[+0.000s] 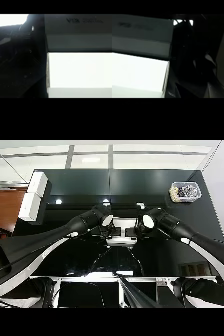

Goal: Fold the box and place the chain.

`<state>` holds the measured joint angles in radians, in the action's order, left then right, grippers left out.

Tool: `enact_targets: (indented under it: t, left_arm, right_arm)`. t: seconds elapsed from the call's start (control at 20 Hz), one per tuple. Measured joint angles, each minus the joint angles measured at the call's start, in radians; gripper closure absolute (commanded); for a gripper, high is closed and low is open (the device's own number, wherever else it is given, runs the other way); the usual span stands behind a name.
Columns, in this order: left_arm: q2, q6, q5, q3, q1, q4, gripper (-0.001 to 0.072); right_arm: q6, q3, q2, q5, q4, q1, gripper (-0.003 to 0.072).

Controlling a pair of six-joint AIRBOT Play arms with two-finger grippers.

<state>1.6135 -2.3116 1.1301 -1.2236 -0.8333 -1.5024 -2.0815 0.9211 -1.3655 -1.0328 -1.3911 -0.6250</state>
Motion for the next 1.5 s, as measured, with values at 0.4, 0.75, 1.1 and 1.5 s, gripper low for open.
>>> enact_targets:
  t: [0.4, 0.75, 1.1, 1.5]
  left_arm:
    - [0.000, 0.000, 0.003, 0.000, 0.000, 0.000, 0.0679]
    - [0.000, -0.001, 0.003, 0.000, 0.000, 0.000, 0.0679]
    - [0.000, -0.003, 0.006, 0.000, 0.000, 0.000, 0.0679]
    - [0.000, -0.006, 0.008, 0.000, 0.000, 0.004, 0.0679]
  right_arm:
    - [-0.029, 0.003, -0.015, 0.001, -0.015, -0.026, 0.0445]
    - [-0.054, 0.020, -0.018, -0.013, -0.053, -0.041, 0.0513]
    - [-0.082, 0.028, -0.029, -0.010, -0.057, -0.045, 0.0671]
    - [-0.090, 0.032, -0.032, -0.008, -0.055, -0.045, 0.0675]
